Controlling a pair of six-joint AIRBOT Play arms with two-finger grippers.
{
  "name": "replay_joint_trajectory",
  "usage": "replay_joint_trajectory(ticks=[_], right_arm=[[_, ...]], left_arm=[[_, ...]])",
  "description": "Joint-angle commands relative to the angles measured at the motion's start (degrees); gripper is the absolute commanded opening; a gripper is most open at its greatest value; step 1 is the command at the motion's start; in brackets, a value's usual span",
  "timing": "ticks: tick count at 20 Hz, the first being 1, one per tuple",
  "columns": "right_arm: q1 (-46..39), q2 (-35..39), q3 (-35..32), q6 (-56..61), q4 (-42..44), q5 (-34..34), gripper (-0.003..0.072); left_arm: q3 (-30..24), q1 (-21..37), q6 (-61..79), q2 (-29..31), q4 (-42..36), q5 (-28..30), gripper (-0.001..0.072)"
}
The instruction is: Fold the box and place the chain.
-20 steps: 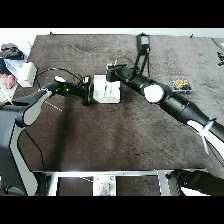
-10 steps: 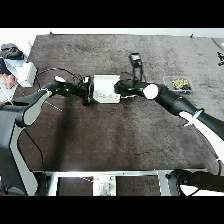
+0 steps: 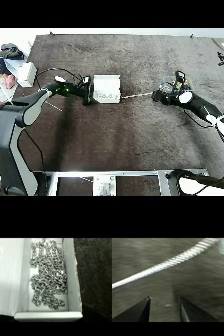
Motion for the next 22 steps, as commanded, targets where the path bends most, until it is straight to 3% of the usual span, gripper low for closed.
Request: replay_joint_trajectory(ticks=[1,2,11,12,13,14,15,22], right_arm=[[-3.1,-3.6,-0.3,0.9,3.1,-6.0,0.0452],[-2.9,-5.2,1.1,0.9,3.8,-7.0,0.0416],[-1.2,-17.2,13.2,1.0,6.6,-9.8,0.0413],[-1.2,-17.8,13.6,0.9,7.5,-9.6,0.0338],[-1.2,-18.3,13.8,1.0,8.6,-9.2,0.0153],[-1.2,-18.1,13.8,0.9,10.9,-8.0,0.0038],[-0.8,-16.9,14.1,0.6,11.5,-5.0,-0.0012],[9.6,3.2,14.1,-8.0,11.4,-3.3,-0.0013]], left_arm=[[0.0,0.0,0.0,0.0,0.0,0.0,0.0277],[0.0,0.0,0.0,0.0,0.0,0.0,0.0277],[0.0,0.0,0.0,0.0,0.0,0.0,0.0277],[0.0,0.0,0.0,0.0,0.0,0.0,0.0277],[0.0,0.0,0.0,0.0,0.0,0.0,0.0277],[0.0,0.0,0.0,0.0,0.0,0.0,0.0277],[0.0,0.0,0.0,0.0,0.0,0.0,0.0277],[0.0,0.0,0.0,0.0,0.0,0.0,0.0277]])
